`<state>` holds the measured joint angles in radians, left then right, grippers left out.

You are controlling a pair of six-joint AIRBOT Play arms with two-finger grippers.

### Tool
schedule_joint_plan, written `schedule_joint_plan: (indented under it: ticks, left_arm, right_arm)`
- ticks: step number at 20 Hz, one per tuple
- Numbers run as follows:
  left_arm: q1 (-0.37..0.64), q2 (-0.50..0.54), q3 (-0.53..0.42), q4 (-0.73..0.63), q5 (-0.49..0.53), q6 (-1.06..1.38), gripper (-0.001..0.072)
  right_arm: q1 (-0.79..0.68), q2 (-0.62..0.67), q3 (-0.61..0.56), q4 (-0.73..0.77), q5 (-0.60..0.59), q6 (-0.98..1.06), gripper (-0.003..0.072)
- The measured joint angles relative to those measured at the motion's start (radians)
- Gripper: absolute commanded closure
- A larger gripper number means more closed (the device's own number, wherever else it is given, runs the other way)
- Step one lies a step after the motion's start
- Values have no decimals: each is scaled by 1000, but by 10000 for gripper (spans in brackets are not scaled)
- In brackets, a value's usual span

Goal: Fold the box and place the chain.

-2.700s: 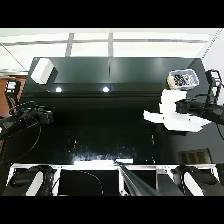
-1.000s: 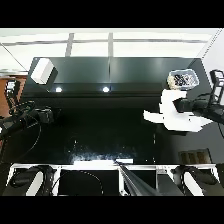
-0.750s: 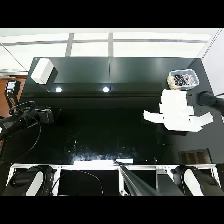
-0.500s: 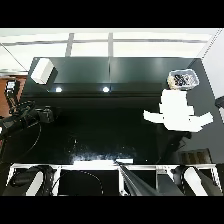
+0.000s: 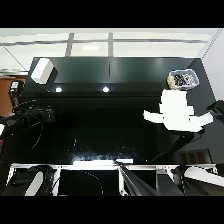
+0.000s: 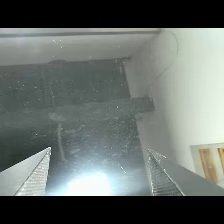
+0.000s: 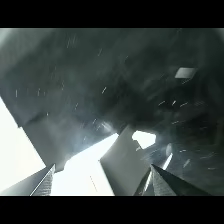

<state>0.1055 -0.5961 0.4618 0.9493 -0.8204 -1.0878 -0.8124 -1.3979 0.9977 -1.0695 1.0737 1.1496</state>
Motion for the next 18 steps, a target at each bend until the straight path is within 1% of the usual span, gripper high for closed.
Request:
schedule_joint_plan:
  ticks: [3,7,8,9,10,11,12,13,14,15,16,17,18]
  left_arm:
    - [0,-14,0,-10,-2,-5,8]
    - [0,-22,0,-16,-2,-8,9]
    - [0,-22,0,-16,-1,-8,8]
    - [0,-23,0,-17,-1,-10,8]
    - [0,-24,0,-18,-1,-11,8]
    - [0,-24,0,-19,-1,-11,9]
    - [0,-24,0,-19,-1,-11,9]
    - [0,-24,0,-19,-1,-11,8]
    - [0,-24,0,-19,-1,-11,9]
    - [0,-24,0,-20,-1,-11,9]
    - [0,-24,0,-19,-1,-11,9]
    - [0,-24,0,-19,-1,-11,9]
    - [0,-24,0,-19,-1,-11,8]
  right_arm:
    - [-3,-100,46,19,135,-51,-20]
    - [-5,-175,67,76,253,-105,-18]
    - [-5,-183,69,87,267,-115,93]
    - [-5,-190,70,95,277,-126,157]
    - [-5,-196,70,97,290,-134,196]
    - [-5,-199,72,103,301,-142,352]
    - [-5,-201,72,111,324,-147,391]
    - [-4,-199,72,125,342,-151,454]
    - [-2,-195,73,132,356,-156,533]
    - [0,-187,73,142,370,-163,571]
    - [2,-174,73,151,378,-171,574]
    - [5,-160,73,158,386,-179,641]
    - [11,-141,73,173,396,-188,642]
